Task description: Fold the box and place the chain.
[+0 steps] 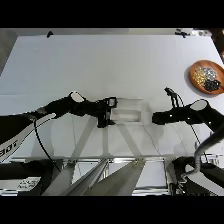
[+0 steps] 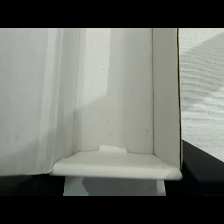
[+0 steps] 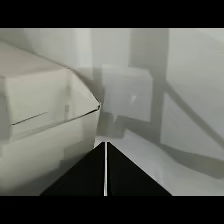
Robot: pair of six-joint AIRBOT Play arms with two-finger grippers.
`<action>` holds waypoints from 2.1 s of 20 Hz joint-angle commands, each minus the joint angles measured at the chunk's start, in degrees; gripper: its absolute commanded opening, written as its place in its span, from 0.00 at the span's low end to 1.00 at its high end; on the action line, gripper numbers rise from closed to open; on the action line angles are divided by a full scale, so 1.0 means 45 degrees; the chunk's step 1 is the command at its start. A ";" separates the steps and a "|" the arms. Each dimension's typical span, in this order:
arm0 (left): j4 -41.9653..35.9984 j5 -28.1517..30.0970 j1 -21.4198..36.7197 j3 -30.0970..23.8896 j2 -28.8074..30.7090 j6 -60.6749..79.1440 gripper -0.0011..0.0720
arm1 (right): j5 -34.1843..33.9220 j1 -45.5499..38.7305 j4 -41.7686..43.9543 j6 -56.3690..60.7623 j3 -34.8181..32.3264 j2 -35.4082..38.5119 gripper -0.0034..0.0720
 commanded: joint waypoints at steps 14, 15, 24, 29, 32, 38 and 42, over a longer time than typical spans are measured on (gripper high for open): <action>0.0005 0.0005 -0.0005 -0.0005 0.0005 0.0005 0.39 | 0.1462 0.0379 0.2220 -0.0384 0.0884 -0.0044 0.45; 0.0005 0.0005 -0.0005 -0.0005 0.0005 0.0000 0.39 | 0.1452 0.0379 0.2195 -0.0384 0.0894 -0.0044 0.45; 0.0005 0.0005 -0.0005 -0.0005 0.0005 0.0005 0.39 | 0.0947 0.0549 0.1763 0.0005 0.0894 -0.0049 0.55; 0.0005 0.0005 -0.0010 -0.0005 0.0005 0.0005 0.39 | -0.0408 0.1943 0.1656 0.0811 0.0899 -0.0049 0.66; 0.0005 0.0005 -0.0010 -0.0005 0.0005 0.0005 0.39 | -0.1180 0.2793 0.0690 0.1928 0.0937 -0.0044 0.65; 0.0005 0.0000 -0.0005 -0.0005 0.0005 0.0005 0.39 | -0.1846 0.4279 -0.2953 0.5649 0.2297 -0.0044 0.63; 0.0005 0.0005 -0.0005 -0.0005 0.0005 0.0005 0.39 | -0.1093 0.5056 -0.5513 0.8417 0.3240 -0.0044 0.60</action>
